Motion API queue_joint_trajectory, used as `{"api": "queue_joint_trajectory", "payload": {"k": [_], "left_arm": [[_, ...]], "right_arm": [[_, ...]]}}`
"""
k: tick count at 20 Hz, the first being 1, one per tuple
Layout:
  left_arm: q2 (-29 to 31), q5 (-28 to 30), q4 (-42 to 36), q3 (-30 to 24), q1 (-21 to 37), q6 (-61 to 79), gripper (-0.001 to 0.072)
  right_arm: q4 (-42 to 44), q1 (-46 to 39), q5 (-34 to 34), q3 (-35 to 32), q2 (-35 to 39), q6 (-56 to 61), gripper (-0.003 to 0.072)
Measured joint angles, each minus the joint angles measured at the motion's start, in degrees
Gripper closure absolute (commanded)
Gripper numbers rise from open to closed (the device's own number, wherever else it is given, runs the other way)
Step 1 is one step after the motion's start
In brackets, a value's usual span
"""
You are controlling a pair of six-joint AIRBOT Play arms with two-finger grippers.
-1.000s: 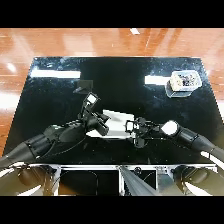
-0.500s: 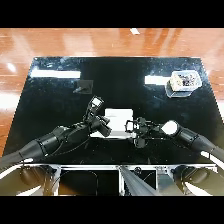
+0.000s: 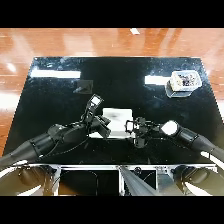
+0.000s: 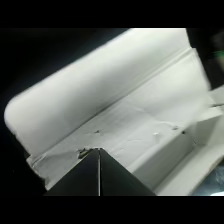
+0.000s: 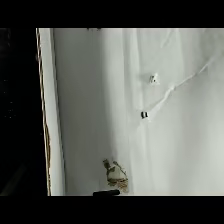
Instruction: Fold the box and place the chain.
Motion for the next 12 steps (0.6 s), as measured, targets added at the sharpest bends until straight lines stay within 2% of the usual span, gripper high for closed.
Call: {"api": "queue_joint_trajectory", "payload": {"k": [2,8,12], "left_arm": [[3.3,4.3,2.8,0.1,2.3,0.0,0.069],[13.6,22.8,9.9,0.1,13.1,0.2,0.0688],[16.2,34.9,11.8,0.0,19.2,6.1,0.0686]], "right_arm": [[-0.1,0.0,0.0,0.0,0.0,0.0,0.0188],[-0.1,0.0,0.0,0.0,0.0,0.1,0.0188],[0.0,0.0,0.0,0.0,0.0,0.2,0.0188]]}}
